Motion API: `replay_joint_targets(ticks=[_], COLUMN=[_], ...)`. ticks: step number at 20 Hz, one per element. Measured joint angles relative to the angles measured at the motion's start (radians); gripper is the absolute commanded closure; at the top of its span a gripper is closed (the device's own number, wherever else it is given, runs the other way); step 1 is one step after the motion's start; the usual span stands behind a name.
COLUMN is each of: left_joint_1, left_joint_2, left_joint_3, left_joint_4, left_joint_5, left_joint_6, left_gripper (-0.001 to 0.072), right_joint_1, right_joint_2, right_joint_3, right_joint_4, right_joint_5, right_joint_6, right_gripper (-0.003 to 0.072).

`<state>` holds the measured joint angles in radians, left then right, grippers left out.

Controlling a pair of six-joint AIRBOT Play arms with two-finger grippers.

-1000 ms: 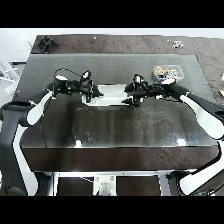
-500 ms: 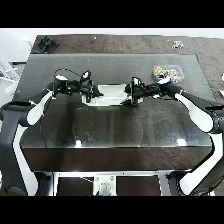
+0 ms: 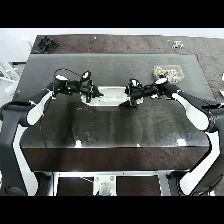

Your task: Fold the box and place the chain.

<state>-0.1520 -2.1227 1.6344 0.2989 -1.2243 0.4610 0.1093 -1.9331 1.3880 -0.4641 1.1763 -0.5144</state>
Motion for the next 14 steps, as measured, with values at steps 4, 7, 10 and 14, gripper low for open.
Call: replay_joint_targets(ticks=[4, 7, 10, 14], left_joint_1=[0.000, 0.000, 0.000, 0.000], left_joint_2=[0.000, 0.000, 0.000, 0.000], left_joint_3=[0.000, 0.000, 0.000, 0.000], left_joint_4=[0.001, 0.001, 0.002, 0.002], left_joint_5=[0.001, 0.001, 0.001, 0.001], left_joint_6=[0.000, 0.000, 0.000, 0.000], left_gripper=[0.0688, 0.0687, 0.0688, 0.0688], right_joint_1=[0.002, 0.002, 0.003, 0.003], right_joint_2=[-0.015, -0.021, -0.023, -0.023], right_joint_3=[0.013, 0.016, 0.017, 0.017], right_joint_4=[-0.003, -0.002, -0.002, -0.001], right_joint_5=[0.003, 0.003, 0.003, 0.003], right_joint_6=[-0.002, -0.002, -0.002, -0.003], right_gripper=[0.0003, 0.0003, 0.0004, 0.0034])
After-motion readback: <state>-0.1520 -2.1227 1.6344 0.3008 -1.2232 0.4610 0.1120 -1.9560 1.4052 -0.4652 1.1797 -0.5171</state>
